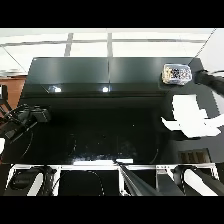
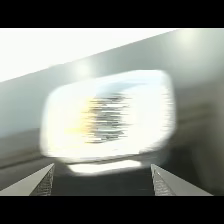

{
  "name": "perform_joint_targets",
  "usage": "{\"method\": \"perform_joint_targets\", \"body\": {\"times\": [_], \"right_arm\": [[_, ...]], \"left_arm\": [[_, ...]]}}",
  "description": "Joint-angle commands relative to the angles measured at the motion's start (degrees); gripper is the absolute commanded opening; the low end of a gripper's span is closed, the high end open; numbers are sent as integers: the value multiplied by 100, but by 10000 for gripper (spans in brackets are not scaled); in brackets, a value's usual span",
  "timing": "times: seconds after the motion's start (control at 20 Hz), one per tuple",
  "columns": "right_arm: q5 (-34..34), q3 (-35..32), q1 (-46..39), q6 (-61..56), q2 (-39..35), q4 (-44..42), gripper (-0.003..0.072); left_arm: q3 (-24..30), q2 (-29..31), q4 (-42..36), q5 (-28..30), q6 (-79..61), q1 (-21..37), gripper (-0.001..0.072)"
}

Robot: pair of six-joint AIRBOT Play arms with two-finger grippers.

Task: Fold the box and place the chain.

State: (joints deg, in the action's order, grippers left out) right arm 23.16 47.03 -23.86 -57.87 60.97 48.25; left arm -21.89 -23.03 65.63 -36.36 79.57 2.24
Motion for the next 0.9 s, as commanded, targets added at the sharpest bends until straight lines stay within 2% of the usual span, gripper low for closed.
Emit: {"method": "perform_joint_targets", "body": {"times": [0.0,0.1,0.2,0.35,0.4,0.65,0.7,0.75,0.85], "right_arm": [[791,758,-1576,-623,741,942,711],[2085,1672,-2570,-796,1517,942,709],[3718,2608,-3283,-791,2385,1108,709],[5606,3604,-3604,-549,3469,1270,702],[5967,3812,-3558,-459,3731,1364,702],[6129,3834,-3195,214,4087,1904,700],[6127,3827,-3143,310,4085,1886,632],[6105,3825,-3091,330,4085,1893,527],[6111,3716,-2997,326,4085,1891,526]], "left_arm": [[4,-17,-33,76,39,4,709],[4,-109,-42,-20,44,4,709],[4,-254,-149,-197,83,4,709],[2,-487,-273,-492,79,2,709],[2,-557,-267,-535,76,-11,709],[2,-872,-269,-643,61,-17,709],[2,-929,-267,-638,59,-17,709],[2,-984,-267,-636,46,-17,709],[2,-1091,-267,-669,-9,-17,709]]}}
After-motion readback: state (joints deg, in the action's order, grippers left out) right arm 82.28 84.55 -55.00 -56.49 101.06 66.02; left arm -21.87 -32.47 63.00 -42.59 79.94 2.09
